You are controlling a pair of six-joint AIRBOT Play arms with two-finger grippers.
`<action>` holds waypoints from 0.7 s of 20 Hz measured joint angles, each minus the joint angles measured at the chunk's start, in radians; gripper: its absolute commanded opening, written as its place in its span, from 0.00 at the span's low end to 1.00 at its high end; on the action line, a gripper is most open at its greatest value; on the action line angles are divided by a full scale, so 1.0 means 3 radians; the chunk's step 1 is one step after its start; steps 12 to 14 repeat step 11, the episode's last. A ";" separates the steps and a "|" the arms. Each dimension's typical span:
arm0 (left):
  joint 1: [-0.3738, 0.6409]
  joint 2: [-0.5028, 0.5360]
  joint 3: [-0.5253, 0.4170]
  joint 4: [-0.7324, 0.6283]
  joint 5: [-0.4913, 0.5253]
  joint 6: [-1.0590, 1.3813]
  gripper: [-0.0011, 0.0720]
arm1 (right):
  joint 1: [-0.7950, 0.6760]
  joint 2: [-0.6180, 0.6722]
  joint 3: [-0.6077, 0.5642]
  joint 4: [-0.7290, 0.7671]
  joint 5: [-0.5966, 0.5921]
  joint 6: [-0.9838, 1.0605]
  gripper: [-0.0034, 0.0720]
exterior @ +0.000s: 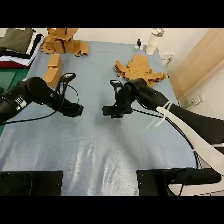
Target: Fold the box.
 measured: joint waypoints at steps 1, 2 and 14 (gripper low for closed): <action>-0.0033 0.0014 -0.0032 -0.0001 0.0019 -0.0039 0.03 | -0.0015 -0.0043 0.0060 0.0023 -0.0038 -0.0013 0.05; -0.0057 0.0020 -0.0052 -0.0001 0.0025 -0.0060 0.03 | -0.0029 -0.0078 0.0109 0.0031 -0.0056 -0.0029 0.05; -0.0114 0.0038 -0.0107 0.0001 0.0017 -0.0136 0.03 | -0.0045 -0.0161 0.0223 0.0090 -0.0173 -0.0066 0.05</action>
